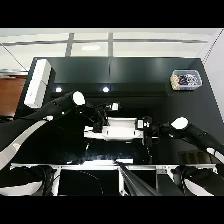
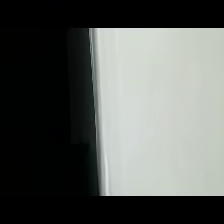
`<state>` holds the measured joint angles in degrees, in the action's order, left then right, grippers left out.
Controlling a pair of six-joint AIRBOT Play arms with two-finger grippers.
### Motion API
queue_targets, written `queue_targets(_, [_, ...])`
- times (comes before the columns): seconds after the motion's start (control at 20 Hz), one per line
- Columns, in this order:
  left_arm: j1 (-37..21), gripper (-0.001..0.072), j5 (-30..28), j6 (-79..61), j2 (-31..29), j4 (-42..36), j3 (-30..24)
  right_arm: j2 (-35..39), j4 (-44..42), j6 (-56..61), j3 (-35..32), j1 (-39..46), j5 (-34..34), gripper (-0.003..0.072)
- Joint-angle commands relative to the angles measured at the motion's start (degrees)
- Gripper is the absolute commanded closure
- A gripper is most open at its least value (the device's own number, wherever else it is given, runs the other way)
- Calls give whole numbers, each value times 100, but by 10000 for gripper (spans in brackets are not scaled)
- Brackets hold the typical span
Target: Fold the box and place the chain.
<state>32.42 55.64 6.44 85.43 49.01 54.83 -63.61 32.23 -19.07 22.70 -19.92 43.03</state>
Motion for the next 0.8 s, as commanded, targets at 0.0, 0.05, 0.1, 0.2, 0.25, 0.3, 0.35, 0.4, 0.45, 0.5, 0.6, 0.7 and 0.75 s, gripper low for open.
queue_targets(0.0, [0, 682, -9, 0, -2, -11, 4, -59, 57, -17, 9, -179, -127, -15])
queue_targets(0.05, [0, 682, -11, 0, -2, -13, 4, -70, 105, -4, 9, -221, -136, -15])
queue_targets(0.1, [0, 682, -9, 0, -2, -15, 4, -72, 105, 31, 9, -234, -181, -15])
queue_targets(0.2, [0, 682, -9, 0, -2, -15, 4, -72, 101, 66, 9, -234, -223, -15])
queue_targets(0.25, [0, 682, -7, 0, -2, -15, 4, -72, 103, 66, 9, -234, -223, -14])
queue_targets(0.3, [0, 682, 11, 0, -2, -15, 4, -72, 103, 68, 9, -234, -225, -14])
queue_targets(0.35, [0, 682, 50, 0, -2, -15, 4, -72, 103, 68, 9, -234, -225, -14])
queue_targets(0.4, [0, 682, 149, 0, -2, -13, 4, -72, 103, 68, 9, -234, -225, 7])
queue_targets(0.45, [0, 681, 258, 0, -2, -2, 4, -72, 103, 66, 9, -234, -225, 137])
queue_targets(0.5, [0, 682, 369, 0, -2, 4, 4, -72, 103, 66, 9, -234, -223, 225])
queue_targets(0.6, [0, 569, 490, 4, -4, 4, 4, -72, 103, 66, 9, -234, -223, 225])
queue_targets(0.7, [-28, 70, 490, 551, -22, 111, 48, -72, 103, 66, 9, -234, -223, 225])
queue_targets(0.75, [-70, -6, 514, 1073, -55, 363, 125, -72, 103, 66, 9, -234, -223, 225])
